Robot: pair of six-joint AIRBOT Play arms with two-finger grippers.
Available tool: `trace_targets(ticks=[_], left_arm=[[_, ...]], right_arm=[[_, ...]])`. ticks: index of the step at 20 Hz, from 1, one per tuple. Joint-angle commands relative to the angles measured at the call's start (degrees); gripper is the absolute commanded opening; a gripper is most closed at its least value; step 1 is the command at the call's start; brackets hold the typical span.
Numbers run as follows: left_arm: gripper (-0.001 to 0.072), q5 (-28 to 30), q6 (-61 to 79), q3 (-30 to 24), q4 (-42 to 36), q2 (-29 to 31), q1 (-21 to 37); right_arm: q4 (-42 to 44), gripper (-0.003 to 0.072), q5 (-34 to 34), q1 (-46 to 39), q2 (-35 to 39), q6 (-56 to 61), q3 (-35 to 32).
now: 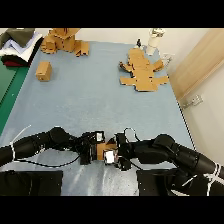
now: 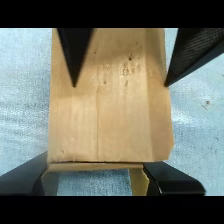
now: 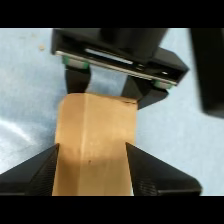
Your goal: Fold the box.
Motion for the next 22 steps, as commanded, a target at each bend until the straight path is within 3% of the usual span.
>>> trace_targets(ticks=[1,4,6,8,9,13,15,22], left_arm=[[0.0458,0.02,0.02,0.00,0.02,0.00,0.00],[0.0458,0.02,0.00,0.00,0.02,0.00,0.00],[0.0458,0.02,0.02,0.00,0.02,0.00,0.00],[0.0458,0.02,0.02,0.00,0.02,0.00,0.00],[0.0458,0.02,0.02,0.00,0.02,0.00,0.00],[0.0458,0.02,0.00,0.02,0.02,0.00,0.00],[0.0458,0.02,0.02,0.00,0.02,0.00,0.00],[0.0458,0.02,0.00,0.00,0.02,0.00,0.00]], right_arm=[[-7.96,0.0638,2.71,2.86,0.09,6.71,-0.81],[-15.80,0.0637,6.23,5.88,0.15,16.50,-1.73],[-18.56,0.0557,6.43,6.82,0.15,19.56,-1.73],[-18.78,0.0553,6.56,6.80,0.24,19.63,-1.73],[-18.82,0.0480,6.62,6.80,0.48,19.61,-1.70],[-19.91,0.0418,6.60,6.80,2.19,19.56,-1.68],[-20.39,0.0328,6.58,6.80,3.13,19.56,-1.68],[-20.37,0.0280,6.36,6.80,4.39,19.52,-1.68]])
